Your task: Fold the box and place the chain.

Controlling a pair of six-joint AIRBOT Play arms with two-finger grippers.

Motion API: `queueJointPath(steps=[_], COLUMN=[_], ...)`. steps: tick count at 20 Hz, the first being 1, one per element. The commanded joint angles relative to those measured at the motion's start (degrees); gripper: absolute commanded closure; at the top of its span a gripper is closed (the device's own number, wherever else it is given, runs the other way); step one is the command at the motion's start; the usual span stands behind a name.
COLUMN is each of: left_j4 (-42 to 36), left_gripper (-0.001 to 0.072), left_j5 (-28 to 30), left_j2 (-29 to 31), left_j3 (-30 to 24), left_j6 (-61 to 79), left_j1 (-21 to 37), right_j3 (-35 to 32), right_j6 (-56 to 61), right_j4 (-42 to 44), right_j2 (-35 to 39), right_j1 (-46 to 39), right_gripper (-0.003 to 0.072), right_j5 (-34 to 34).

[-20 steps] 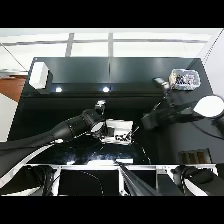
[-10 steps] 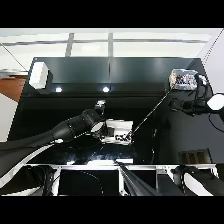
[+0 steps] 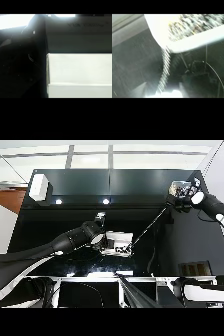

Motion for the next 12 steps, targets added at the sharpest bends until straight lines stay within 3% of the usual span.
queueJointPath(steps=[1, 2, 3, 5, 8, 12], left_j4=[-0.7, -1.1, -1.1, -1.1, -1.1, -1.0], left_gripper=[0.0675, 0.0675, 0.0675, 0.0676, 0.0675, 0.0676], left_j5=[0.0, 0.1, 0.1, 0.1, 0.1, 0.2], left_j2=[0.0, 0.0, 0.0, 0.0, 0.0, 0.0], left_j3=[0.0, 0.0, 0.0, 0.0, 0.0, 0.0], left_j6=[0.0, 0.0, 0.0, 0.0, 0.0, 0.0], left_j1=[0.0, 0.0, 0.0, 0.0, 0.0, 0.0], right_j3=[4.4, 4.5, 4.5, 4.8, 6.2, 7.3], right_j6=[0.7, 0.6, 0.6, 0.2, -2.6, -14.7], right_j4=[1.2, 1.2, 1.2, 1.1, 0.8, -0.9], right_j2=[-5.3, -5.6, -5.6, -5.5, -4.3, 5.6], right_j1=[0.8, 0.8, 0.8, 0.8, 0.7, -0.2], right_gripper=[0.0273, 0.0274, 0.0347, 0.0644, 0.0656, 0.0657], right_j5=[-1.3, -1.4, -1.3, 1.0, 6.6, 9.9])
